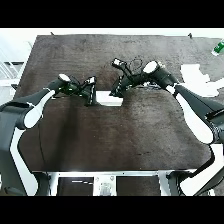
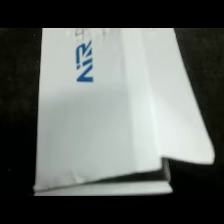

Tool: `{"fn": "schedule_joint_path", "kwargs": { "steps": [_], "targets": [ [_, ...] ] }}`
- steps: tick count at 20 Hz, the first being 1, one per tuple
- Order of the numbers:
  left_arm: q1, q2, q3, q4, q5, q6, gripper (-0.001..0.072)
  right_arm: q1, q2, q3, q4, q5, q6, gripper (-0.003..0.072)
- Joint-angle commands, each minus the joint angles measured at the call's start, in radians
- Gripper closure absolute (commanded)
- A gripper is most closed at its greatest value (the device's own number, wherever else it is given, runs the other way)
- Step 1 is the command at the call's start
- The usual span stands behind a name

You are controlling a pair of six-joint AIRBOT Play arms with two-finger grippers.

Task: Fold the box and place the chain.

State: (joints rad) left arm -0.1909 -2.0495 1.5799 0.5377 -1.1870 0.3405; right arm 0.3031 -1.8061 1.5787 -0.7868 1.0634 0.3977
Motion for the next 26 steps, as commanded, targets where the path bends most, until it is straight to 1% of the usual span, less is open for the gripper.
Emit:
{"fn": "schedule_joint_path", "kwargs": {
  "steps": [1,5,11,15,17,19,20,23,26],
  "targets": [
    [0.0,0.001,0.0,0.0,0.0,0.0,0.0231,-0.001,0.013,0.003,0.0,0.039,0.002,0.0111],
    [0.0,0.001,0.0,0.0,0.0,0.0,0.0231,-0.001,0.023,0.003,0.0,0.087,0.002,0.011],
    [0.0,0.001,0.0,0.0,0.0,0.0,0.0231,0.0,0.031,0.002,-0.014,0.09,0.0,0.011],
    [0.0,0.001,0.0,0.0,0.0,0.0,0.0231,0.005,0.029,-0.017,-0.041,0.082,-0.067,0.0111],
    [0.0,0.001,0.0,0.0,0.0,0.0,0.0231,0.013,0.027,-0.017,-0.042,0.051,-0.094,0.0193],
    [0.0,0.001,0.0,0.0,0.0,0.0,0.0231,0.021,0.026,-0.017,-0.045,0.035,-0.097,0.0194],
    [0.0,0.001,0.0,0.0,0.0,0.0,0.023,0.026,0.026,-0.017,-0.046,0.033,-0.099,0.024],
    [0.0,0.001,0.0,0.0,0.0,0.0,0.023,0.027,0.025,-0.017,-0.049,0.01,-0.119,0.0257],
    [0.0,0.001,0.0,0.0,0.0,0.0,0.023,0.027,0.021,-0.017,-0.064,-0.024,-0.119,0.0259]
  ]
}}
